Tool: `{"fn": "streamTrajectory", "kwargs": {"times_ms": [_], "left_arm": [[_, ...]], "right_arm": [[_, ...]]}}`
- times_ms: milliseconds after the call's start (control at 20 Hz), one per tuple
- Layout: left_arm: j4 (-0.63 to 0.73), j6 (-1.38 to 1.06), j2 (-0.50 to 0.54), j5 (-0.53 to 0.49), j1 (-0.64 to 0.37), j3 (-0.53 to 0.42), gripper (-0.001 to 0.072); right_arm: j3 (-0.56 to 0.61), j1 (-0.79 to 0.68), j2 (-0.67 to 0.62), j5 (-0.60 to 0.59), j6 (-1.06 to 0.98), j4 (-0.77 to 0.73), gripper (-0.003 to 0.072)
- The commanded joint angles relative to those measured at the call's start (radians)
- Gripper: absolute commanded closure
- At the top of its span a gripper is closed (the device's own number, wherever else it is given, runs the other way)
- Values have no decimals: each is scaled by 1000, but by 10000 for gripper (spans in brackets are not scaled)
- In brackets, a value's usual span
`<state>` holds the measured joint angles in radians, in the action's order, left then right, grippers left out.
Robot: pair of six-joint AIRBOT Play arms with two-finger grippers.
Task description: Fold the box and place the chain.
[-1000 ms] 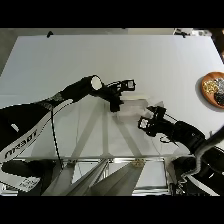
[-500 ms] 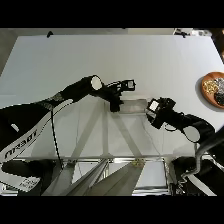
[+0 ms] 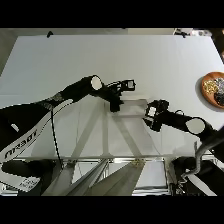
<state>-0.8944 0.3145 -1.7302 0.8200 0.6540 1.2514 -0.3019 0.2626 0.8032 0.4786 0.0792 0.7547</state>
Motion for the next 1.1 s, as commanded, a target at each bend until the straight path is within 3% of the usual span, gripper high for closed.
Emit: {"fn": "streamTrajectory", "kwargs": {"times_ms": [0, 300, 650, 1050], "left_arm": [[0, 0, 0, 0, 1, -1, 699], [0, 0, 0, 0, 1, -1, 699], [0, 0, 0, 0, 1, -1, 699], [0, 0, 0, 0, 1, -1, 699]], "right_arm": [[-1, -84, 12, 13, 192, -166, -5], [-1, -130, 39, 74, 404, -336, -5], [-3, -197, 137, 87, 427, -430, -5], [-8, -229, 165, 118, 500, -422, 3]]}}
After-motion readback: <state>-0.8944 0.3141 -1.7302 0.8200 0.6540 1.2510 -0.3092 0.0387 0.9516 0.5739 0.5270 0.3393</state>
